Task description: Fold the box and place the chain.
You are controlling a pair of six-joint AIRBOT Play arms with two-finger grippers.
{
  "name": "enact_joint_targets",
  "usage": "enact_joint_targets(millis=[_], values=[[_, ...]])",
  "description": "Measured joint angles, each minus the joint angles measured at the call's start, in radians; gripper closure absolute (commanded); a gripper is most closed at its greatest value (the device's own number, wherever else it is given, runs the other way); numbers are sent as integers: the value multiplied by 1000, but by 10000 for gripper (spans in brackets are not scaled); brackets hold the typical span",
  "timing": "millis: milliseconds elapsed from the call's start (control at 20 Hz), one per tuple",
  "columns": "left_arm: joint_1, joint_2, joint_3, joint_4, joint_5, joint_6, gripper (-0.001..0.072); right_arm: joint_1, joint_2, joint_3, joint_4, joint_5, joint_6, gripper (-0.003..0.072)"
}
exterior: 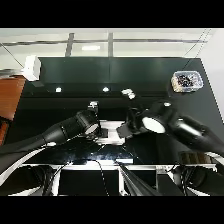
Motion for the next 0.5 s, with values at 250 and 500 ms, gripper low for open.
enact_joint_targets(millis=[250,500], values=[[0,0,0,0,0,0,677,-124,101,-2,-253,84,-32,-12],[0,0,0,0,0,1,677,-386,124,-11,-322,94,-115,-18]])
